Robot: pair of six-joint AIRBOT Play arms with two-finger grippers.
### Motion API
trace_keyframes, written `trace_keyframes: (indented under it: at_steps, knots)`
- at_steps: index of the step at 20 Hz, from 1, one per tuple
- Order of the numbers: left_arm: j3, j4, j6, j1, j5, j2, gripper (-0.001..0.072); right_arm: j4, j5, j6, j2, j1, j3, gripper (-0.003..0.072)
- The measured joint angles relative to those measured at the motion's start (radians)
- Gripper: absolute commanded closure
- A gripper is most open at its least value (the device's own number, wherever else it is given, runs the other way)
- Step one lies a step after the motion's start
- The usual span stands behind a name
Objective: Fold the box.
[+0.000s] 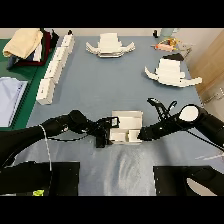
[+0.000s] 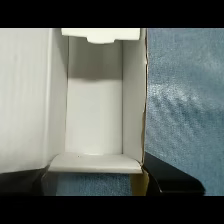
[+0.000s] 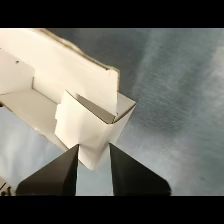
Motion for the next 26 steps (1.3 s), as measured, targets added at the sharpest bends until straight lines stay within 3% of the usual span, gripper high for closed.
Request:
trace_keyframes:
  at_steps: [9, 13, 19, 20, 22, 23, 26]
  knots:
    - [0.000, 0.000, 0.000, 0.000, 0.000, 0.000, 0.0298, -0.401, -0.106, 0.565, -0.038, 0.310, 0.040, 0.0403]
    - [0.000, 0.000, 0.000, 0.000, 0.000, 0.000, 0.0298, -0.525, -0.082, 0.745, -0.093, 0.382, 0.092, 0.0408]
    - [0.000, 0.000, 0.000, 0.000, 0.000, 0.000, 0.0298, -0.596, 0.007, 0.876, -0.212, 0.411, 0.183, 0.0408]
    - [0.000, 0.000, 0.000, 0.000, 0.000, 0.000, 0.0298, -0.602, 0.018, 0.888, -0.226, 0.412, 0.192, 0.0460]
    - [0.000, 0.000, 0.000, 0.000, 0.000, 0.000, 0.0298, -0.608, 0.032, 0.904, -0.248, 0.415, 0.203, 0.0651]
    - [0.000, 0.000, -0.001, 0.000, 0.000, 0.000, 0.0298, -0.611, 0.039, 0.920, -0.256, 0.415, 0.206, 0.0682]
    - [0.000, -0.001, -0.004, 0.000, 0.000, 0.000, 0.0299, -0.616, 0.047, 0.922, -0.268, 0.415, 0.212, 0.0682]
